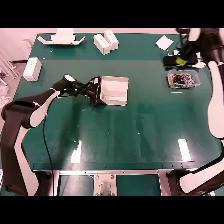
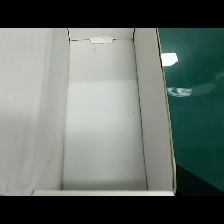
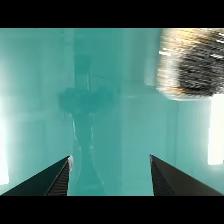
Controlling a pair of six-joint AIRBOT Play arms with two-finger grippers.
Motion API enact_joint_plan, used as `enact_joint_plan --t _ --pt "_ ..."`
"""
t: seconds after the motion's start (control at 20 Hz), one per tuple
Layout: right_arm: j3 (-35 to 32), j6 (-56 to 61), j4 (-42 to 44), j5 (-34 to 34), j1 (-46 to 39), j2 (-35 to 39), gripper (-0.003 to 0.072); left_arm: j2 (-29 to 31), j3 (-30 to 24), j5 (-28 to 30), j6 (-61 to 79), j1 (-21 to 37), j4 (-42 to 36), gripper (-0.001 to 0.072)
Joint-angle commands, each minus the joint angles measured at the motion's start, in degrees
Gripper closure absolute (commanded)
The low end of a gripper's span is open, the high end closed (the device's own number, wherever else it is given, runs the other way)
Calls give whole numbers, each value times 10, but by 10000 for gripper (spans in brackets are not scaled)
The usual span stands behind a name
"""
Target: Fold the box and place the chain.
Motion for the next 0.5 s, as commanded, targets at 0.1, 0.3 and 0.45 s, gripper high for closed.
enact_joint_plan --t 0.1,0.3,0.45 --pt "-37 -13 -7 -71 -101 4 132 0 0 2 0 1 0 313" --pt "-89 -14 -2 -143 -135 3 317 0 0 2 0 0 0 313" --pt "-125 -45 85 -228 -157 3 345 0 0 2 -1 1 0 313"
